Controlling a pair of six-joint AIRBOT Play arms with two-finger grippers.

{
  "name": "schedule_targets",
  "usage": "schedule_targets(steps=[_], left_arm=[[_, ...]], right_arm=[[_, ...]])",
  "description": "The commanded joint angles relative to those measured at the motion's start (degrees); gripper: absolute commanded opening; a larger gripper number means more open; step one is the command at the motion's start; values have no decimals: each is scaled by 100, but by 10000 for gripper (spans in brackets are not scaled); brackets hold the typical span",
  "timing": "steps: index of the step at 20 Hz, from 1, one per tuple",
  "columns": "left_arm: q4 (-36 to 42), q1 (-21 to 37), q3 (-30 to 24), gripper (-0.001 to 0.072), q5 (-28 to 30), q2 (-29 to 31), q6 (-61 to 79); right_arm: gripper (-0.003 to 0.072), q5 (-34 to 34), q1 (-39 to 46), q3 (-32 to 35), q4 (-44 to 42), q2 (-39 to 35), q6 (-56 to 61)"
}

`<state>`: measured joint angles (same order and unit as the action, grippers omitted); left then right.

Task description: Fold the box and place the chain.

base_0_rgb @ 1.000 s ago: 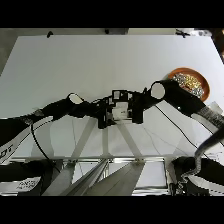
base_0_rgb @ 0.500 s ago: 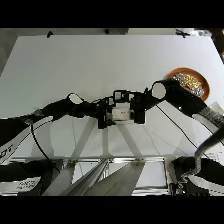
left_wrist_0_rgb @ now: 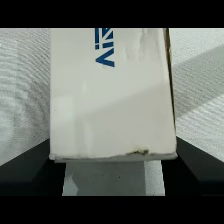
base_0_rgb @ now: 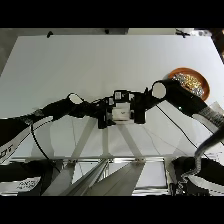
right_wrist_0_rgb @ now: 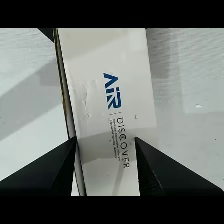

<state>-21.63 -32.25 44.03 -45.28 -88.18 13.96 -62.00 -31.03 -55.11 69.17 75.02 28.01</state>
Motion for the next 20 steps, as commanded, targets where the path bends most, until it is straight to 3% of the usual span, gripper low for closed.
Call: schedule_targets(steps=[1, 9, 11, 20], left_arm=[[2, 2, -2, 366, 4, 4, -7], [2, 2, -2, 366, 4, 4, -7], [2, 2, -2, 366, 4, 4, -4], [2, 2, -2, 366, 4, 7, -7]], right_arm=[[401, -11, -2, -4, -2, -4, 4], [421, -15, -2, -4, -4, -4, 24], [482, -15, -2, -4, -13, -4, 26], [481, -15, -2, -7, -15, -55, 46]])
